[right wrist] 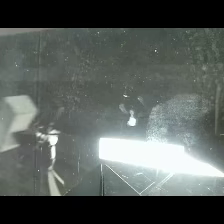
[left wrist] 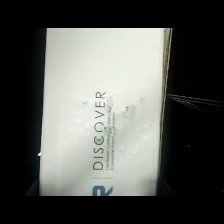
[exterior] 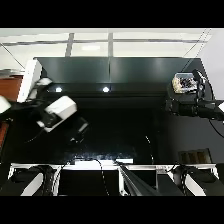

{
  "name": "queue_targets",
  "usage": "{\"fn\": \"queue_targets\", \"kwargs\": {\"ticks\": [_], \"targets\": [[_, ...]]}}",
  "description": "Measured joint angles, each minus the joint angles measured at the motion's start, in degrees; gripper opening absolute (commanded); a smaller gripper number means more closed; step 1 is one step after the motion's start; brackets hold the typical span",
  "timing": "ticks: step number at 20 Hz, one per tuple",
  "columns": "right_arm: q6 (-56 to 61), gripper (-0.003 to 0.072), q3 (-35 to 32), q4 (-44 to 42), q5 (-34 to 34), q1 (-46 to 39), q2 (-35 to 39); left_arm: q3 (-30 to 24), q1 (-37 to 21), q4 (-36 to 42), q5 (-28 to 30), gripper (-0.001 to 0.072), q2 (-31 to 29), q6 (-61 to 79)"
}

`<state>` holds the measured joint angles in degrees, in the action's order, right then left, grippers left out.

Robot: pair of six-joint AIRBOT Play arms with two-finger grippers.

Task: Fold the box and place the chain.

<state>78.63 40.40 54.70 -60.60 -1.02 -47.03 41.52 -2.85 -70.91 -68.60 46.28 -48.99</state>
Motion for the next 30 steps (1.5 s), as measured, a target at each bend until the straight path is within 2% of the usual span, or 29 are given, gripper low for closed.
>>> {"fn": "queue_targets", "kwargs": {"ticks": [3,7,11,15,18,24,25,26,27,30], "targets": [[-0.07,0.0018,0.00,0.00,0.31,0.00,0.00,-3.58,-12.11,-0.70,-0.61,0.0292,-5.86,-0.96],[-1.31,0.0018,0.00,0.00,0.48,0.00,0.00,-5.42,-24.63,-2.21,0.70,0.0292,-8.76,-1.40],[-2.43,0.0018,0.00,0.00,1.40,0.00,0.00,-5.95,-36.92,-4.11,1.95,0.0293,-7.76,-0.90],[-2.82,0.0018,0.00,-0.04,1.92,0.00,0.00,-6.08,-47.08,-2.73,5.22,0.0293,-3.04,4.13],[-2.82,0.0018,0.00,-0.44,1.97,0.00,0.00,-6.08,-50.05,1.09,8.90,0.0293,1.95,9.86],[-1.25,0.0018,0.00,-0.61,2.05,0.00,0.00,-5.92,-50.90,9.35,15.13,0.0294,11.47,22.08],[-0.83,0.0018,0.00,-0.61,2.10,0.00,0.00,-5.84,-50.66,11.08,16.00,0.0308,12.68,24.04],[-0.59,0.0018,0.00,-0.61,2.14,0.00,0.00,-5.77,-50.18,12.63,17.03,0.0418,13.81,25.99],[-0.39,0.0018,0.00,-0.61,2.27,0.00,0.00,-5.73,-49.51,13.92,17.90,0.0445,14.75,27.41],[0.17,0.0018,0.00,-0.61,2.56,0.00,0.00,-5.66,-46.80,16.02,21.75,0.0443,17.16,30.03]]}}
